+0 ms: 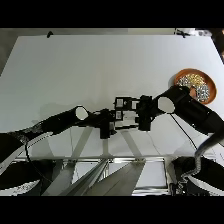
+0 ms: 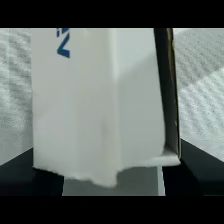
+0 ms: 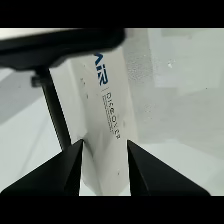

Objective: Fold the box and place the chain.

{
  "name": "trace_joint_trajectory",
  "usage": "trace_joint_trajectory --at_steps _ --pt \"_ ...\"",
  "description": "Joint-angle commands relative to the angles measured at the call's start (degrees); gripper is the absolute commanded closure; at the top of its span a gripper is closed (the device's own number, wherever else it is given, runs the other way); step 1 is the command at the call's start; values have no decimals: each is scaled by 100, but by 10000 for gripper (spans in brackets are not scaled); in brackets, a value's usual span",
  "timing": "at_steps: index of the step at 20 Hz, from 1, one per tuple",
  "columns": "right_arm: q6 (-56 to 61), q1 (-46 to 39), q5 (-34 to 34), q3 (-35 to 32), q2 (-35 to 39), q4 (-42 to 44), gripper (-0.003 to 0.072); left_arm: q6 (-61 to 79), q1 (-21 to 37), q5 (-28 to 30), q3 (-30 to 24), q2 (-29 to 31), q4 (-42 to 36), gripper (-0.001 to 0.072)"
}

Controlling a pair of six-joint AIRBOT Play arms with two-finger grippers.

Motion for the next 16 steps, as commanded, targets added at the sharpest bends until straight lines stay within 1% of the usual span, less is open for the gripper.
trace_joint_trajectory --at_steps 1,5,10,16 --pt "142 7 -188 2 2 26 421 13 -4 -7 -2 2 7 219" --pt "138 7 -107 -50 2 319 421 15 -4 -7 -2 2 7 219" --pt "140 7 -103 -376 2 348 420 13 -4 -7 -2 2 7 219" --pt "138 7 -68 -382 2 492 420 13 -4 -7 -2 2 7 219"
